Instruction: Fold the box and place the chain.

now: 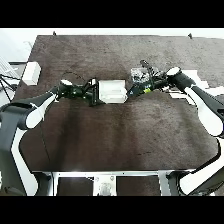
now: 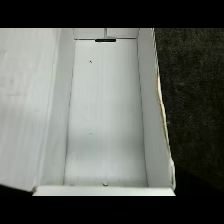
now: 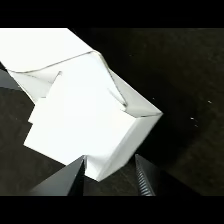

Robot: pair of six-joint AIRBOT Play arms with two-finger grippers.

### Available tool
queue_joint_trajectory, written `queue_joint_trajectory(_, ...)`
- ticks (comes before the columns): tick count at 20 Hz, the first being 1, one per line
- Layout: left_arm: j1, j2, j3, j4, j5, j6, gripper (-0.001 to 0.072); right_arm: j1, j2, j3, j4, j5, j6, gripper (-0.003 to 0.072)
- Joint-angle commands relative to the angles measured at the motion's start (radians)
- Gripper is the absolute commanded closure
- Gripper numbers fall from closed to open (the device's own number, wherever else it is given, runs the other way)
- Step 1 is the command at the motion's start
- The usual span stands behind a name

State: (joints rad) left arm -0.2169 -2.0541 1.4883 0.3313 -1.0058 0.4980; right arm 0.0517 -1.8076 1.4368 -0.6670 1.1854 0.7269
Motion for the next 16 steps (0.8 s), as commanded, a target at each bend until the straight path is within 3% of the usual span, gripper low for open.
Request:
queue_joint_trajectory(1, 0.0, 0.0, 0.0, 0.0, 0.0, 0.0, 0.0429, 0.015, 0.0, 0.001, 0.005, -0.003, 0.0, 0.0305)
queue_joint_trajectory(16, 0.0, 0.0, 0.0, 0.0, 0.0, 0.0, 0.0429, 0.077, -0.002, 0.033, -0.053, -0.044, 0.112, 0.0307)
